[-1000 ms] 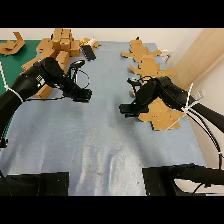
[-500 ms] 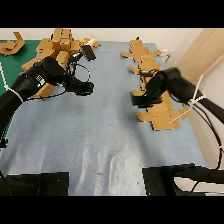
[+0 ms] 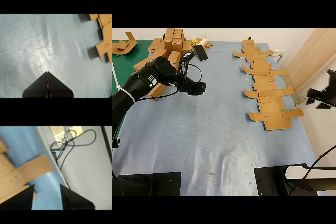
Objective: Fold the box.
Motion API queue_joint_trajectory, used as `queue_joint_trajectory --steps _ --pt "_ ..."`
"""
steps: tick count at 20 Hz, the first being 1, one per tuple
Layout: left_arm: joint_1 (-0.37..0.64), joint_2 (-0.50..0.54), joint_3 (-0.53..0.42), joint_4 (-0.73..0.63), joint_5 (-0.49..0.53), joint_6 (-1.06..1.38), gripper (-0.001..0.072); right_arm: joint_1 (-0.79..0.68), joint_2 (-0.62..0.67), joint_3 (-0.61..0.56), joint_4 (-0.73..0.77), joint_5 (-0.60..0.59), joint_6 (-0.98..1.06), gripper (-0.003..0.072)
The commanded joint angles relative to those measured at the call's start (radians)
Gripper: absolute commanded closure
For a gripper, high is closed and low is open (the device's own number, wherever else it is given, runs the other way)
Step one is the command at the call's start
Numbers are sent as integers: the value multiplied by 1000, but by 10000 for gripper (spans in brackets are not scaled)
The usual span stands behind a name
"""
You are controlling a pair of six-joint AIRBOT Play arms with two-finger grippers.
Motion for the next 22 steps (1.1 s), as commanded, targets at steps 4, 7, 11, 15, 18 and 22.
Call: queue_joint_trajectory --steps 4,7,11,15,18,22 --pt "0 0 1 -23 -29 -2 698 -245 -196 9 389 35 -375 183" --pt "0 0 1 -76 -32 -5 209 -227 -274 10 481 25 -465 183" --pt "0 1 1 -134 -42 -4 217 -204 -337 29 522 -31 -494 190" --pt "0 1 1 -189 -63 33 216 -171 -335 29 593 -154 -547 513" --pt "12 1 -3 -190 -124 60 216 -114 -330 25 646 -290 -560 681" --pt "78 4 -47 -211 -239 107 216 -37 -243 -88 650 -313 -515 683"
